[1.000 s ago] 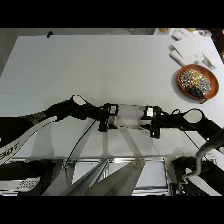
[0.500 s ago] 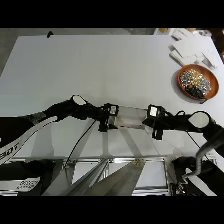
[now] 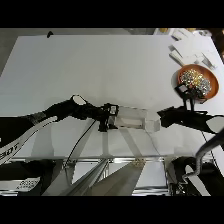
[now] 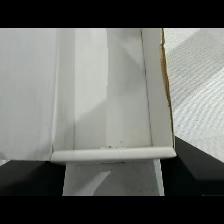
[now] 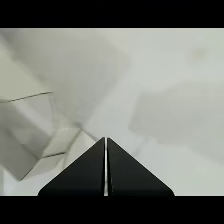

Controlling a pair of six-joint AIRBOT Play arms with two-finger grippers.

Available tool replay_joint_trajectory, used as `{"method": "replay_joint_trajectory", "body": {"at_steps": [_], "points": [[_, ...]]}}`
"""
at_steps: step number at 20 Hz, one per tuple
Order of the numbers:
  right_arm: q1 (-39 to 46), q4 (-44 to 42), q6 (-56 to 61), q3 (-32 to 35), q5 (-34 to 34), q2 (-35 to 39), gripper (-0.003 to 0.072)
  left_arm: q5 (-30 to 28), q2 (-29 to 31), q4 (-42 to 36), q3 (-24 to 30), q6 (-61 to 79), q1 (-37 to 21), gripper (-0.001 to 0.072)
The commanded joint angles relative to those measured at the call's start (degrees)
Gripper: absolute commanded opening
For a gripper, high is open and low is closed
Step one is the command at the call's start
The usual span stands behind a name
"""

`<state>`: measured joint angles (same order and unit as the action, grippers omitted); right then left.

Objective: Fold the box and place the chain.

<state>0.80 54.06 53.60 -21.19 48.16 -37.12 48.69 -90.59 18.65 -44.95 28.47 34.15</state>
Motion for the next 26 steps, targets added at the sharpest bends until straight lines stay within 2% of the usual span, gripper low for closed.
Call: {"method": "replay_joint_trajectory", "body": {"at_steps": [1, 4, 8, 12, 18, 22, 24, 26], "points": [[8.0, 1.4, 19.0, 0.0, 3.4, -4.4, 0.0017, 0.0, 0.0, 0.0, -0.1, 0.0, 0.0, 0.0038], [8.1, 1.4, 19.5, 0.0, 10.6, -11.5, 0.0016, 0.0, 0.0, 0.0, 0.0, 0.0, 0.0, 0.0038], [8.1, 0.1, 19.6, 0.0, 12.4, -18.2, 0.0016, 0.0, 0.0, 0.0, 0.0, 0.0, 0.0, 0.0038], [8.1, -0.7, 17.9, 0.2, 12.2, -20.8, 0.0016, 0.0, 0.0, 0.0, 0.0, 0.0, 0.0, 0.0038], [8.1, -8.2, 13.3, 0.2, 11.7, -22.5, 0.0016, 0.0, 0.0, 0.0, 0.0, 0.0, 0.0, 0.0038], [8.1, -15.1, 8.6, 0.2, 14.4, -22.4, 0.002, 0.0, 0.0, 0.0, -0.1, 0.0, 0.0, 0.0038], [8.1, -17.2, 7.6, 0.2, 16.1, -21.4, 0.0134, 0.0, 0.0, 0.0, 0.0, 0.0, 0.0, 0.0038], [8.1, -17.3, 7.9, 0.2, 17.1, -19.8, 0.0204, 0.0, 0.0, 0.0, 0.0, 0.0, 0.0, 0.0038]]}}
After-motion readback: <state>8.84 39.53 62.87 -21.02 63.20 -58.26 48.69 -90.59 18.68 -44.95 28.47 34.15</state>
